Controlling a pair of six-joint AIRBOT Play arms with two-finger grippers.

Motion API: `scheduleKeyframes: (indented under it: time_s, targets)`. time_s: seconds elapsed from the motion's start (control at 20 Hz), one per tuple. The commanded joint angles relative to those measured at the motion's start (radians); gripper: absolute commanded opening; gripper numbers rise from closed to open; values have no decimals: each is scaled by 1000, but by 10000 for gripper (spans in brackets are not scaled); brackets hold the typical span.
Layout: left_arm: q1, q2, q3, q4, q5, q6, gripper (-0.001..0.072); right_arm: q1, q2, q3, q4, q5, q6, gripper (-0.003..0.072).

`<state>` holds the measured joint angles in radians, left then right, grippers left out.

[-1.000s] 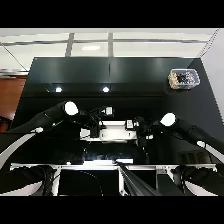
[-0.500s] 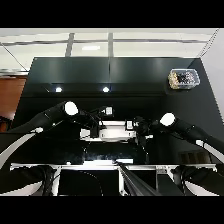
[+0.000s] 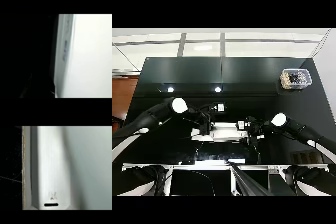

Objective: Fold the box and place the chain.

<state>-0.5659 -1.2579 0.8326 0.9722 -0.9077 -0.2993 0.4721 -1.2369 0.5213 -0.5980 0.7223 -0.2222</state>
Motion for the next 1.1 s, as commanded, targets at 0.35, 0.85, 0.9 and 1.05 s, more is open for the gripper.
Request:
scheduleKeyframes:
  time_s: [0.35,0.85,0.9,1.05]
  targets:
    - [-25,116,-21,82,-527,-600,28,3,0,0,4,-16,9,480]
    - [-24,112,-227,-614,346,-351,29,3,0,0,3,-13,31,480]
    - [-24,109,-227,-624,425,-351,29,3,0,0,3,-13,31,480]
    - [-26,77,-227,-619,547,-350,32,3,0,0,3,-13,31,480]
